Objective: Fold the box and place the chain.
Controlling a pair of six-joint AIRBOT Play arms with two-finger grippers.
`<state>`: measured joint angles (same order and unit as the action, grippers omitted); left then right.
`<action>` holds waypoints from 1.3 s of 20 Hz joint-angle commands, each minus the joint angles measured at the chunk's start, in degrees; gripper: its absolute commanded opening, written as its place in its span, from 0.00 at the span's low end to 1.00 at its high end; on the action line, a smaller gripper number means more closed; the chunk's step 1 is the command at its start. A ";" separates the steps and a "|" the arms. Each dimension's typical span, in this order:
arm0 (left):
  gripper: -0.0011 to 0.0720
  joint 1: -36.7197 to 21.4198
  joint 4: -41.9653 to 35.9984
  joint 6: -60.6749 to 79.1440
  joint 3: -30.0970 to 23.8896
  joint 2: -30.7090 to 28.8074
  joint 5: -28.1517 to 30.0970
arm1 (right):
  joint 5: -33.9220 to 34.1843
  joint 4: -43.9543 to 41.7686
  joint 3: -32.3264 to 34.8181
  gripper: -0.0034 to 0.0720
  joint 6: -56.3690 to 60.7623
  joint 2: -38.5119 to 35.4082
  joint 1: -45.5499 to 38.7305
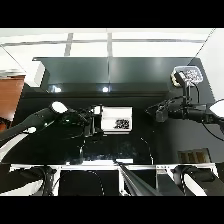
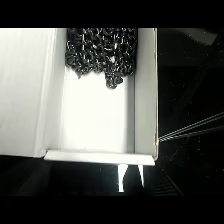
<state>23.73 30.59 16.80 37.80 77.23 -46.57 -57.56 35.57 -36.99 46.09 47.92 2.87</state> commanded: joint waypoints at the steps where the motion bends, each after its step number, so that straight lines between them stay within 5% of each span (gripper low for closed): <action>1: 0.92 0.48 0.00 0.17 0.07 0.04 0.07 | 1.38 -0.22 0.04 0.46 0.00 0.00 0.24; 4: 0.56 1.16 0.04 0.20 0.07 0.04 0.09 | 11.13 -0.66 0.04 0.46 2.89 0.46 3.52; 5: 0.54 1.27 0.24 0.17 0.07 0.04 0.07 | 16.09 -1.99 0.02 0.47 5.97 1.14 5.16; 7: 0.54 1.27 0.24 0.17 0.07 0.04 0.07 | 22.43 -7.50 -0.39 0.82 6.36 3.67 7.93; 11: 0.54 1.27 0.24 0.17 0.07 0.04 0.04 | 26.47 -8.81 -5.81 0.83 6.45 14.19 11.47; 15: 0.54 1.25 0.24 0.17 0.07 0.04 -0.04 | 20.02 -7.23 -9.64 0.83 5.62 22.40 12.92; 19: 0.54 1.27 0.22 0.15 0.07 0.04 0.00 | 15.15 2.75 -9.99 0.83 4.94 22.73 14.21; 26: 0.54 1.27 0.24 0.15 0.07 0.04 0.00 | 13.62 4.13 -10.01 0.82 2.73 22.77 16.85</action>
<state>24.97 30.81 16.97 37.82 77.23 -46.61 -43.00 38.24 -46.92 50.61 70.54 18.44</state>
